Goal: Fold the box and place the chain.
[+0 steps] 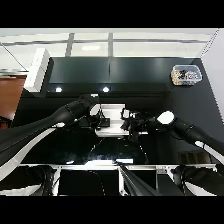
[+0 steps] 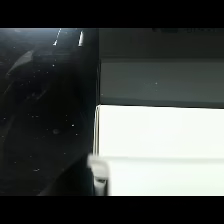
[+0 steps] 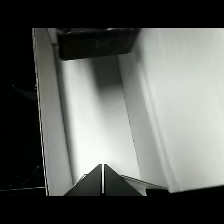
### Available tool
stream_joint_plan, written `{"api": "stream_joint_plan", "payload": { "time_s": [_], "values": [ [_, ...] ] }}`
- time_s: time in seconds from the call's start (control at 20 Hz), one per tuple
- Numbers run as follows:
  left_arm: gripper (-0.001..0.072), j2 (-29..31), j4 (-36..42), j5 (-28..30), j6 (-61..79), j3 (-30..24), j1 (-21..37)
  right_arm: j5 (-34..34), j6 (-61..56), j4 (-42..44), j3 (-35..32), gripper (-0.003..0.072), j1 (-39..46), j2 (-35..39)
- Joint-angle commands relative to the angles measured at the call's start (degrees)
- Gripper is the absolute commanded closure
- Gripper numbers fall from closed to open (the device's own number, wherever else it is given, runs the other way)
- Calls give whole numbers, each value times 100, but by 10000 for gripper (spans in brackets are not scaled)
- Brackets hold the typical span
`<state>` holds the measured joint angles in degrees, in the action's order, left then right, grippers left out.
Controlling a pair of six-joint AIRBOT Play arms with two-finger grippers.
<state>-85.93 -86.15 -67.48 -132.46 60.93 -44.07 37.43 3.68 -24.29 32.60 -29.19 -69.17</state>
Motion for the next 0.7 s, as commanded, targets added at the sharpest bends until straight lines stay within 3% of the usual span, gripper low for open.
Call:
{"api": "stream_joint_plan", "payload": {
  "time_s": [0.0,0.2,0.4,0.55,0.65],
  "values": [
    [678,4,-20,-9,4,0,2,258,-1191,-247,11,668,323,254],
    [677,4,-28,35,2,0,2,1012,-3309,-1335,79,668,1196,1088],
    [677,4,-17,15,2,0,2,1528,-5643,-1762,76,668,2756,1685],
    [677,4,-20,42,2,0,2,1274,-7584,-2044,-337,668,3735,1639],
    [677,4,-20,31,4,0,2,1185,-8021,-2044,-682,667,3897,1539]
  ]
}}
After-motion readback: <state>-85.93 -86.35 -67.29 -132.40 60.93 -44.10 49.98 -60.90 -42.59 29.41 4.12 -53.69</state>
